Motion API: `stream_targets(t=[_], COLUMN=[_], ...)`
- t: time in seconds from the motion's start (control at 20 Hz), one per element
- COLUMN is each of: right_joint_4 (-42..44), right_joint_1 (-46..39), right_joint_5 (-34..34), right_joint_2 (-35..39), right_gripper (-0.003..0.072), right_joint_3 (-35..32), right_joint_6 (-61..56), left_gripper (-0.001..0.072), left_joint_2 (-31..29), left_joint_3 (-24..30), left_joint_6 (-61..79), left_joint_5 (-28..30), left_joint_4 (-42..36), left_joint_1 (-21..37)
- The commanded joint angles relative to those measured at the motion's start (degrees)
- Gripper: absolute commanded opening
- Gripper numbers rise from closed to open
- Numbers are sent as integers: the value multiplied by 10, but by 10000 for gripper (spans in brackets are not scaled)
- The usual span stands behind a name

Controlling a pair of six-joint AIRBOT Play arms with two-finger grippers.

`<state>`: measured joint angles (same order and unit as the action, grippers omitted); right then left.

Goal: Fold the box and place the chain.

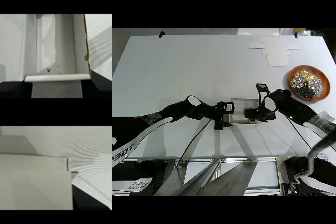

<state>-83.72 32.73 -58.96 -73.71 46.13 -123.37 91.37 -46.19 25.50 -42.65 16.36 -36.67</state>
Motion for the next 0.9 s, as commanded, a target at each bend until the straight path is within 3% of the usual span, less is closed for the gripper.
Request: stream_targets(t=[0.0,0.35,0.45,0.55,0.6,0.65,0.85], right_joint_4=[-38,-41,-41,-41,-41,-41,-42], right_joint_1=[9,8,8,8,8,8,8], right_joint_5=[-7,-21,-21,-21,-21,-21,-18], right_joint_2=[-13,-35,-35,-35,-35,-35,-35], right_gripper=[287,271,184,159,65,19,23], right_joint_3=[7,6,7,7,6,6,7], right_joint_6=[-56,-58,-58,-58,-57,-56,-45], left_gripper=[170,170,170,170,170,170,170], left_joint_2=[0,0,0,0,0,0,0], left_joint_3=[0,0,0,0,0,0,0], left_joint_6=[0,0,0,0,0,0,0], left_joint_5=[0,0,0,0,0,0,0], left_joint_4=[0,0,0,0,0,0,0], left_joint_1=[0,0,0,0,0,0,0])
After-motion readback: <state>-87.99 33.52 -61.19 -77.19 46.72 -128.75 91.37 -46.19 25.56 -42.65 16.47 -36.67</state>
